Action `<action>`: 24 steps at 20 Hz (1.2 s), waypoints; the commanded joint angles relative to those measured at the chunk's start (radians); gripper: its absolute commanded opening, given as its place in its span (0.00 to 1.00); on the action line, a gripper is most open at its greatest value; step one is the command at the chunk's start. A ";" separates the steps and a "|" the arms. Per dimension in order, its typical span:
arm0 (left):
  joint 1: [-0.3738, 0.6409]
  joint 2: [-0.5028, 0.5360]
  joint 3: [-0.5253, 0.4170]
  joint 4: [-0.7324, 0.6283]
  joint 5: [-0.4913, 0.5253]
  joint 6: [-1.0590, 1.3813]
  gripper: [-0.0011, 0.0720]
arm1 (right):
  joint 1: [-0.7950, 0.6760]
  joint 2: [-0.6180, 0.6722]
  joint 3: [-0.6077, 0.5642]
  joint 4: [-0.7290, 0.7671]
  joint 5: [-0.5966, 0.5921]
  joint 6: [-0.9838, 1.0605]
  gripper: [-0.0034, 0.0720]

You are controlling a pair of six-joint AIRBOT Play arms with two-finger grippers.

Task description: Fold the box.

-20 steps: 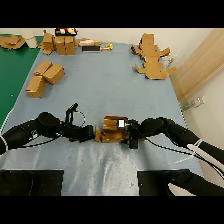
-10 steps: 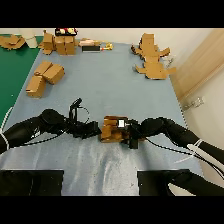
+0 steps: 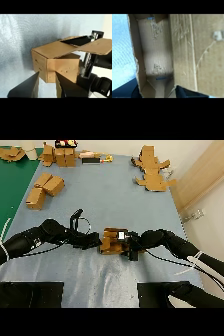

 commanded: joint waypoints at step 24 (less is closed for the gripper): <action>-0.251 -0.156 0.266 0.631 -0.071 -0.660 0.57 | 0.001 0.000 0.000 0.000 0.000 0.000 0.67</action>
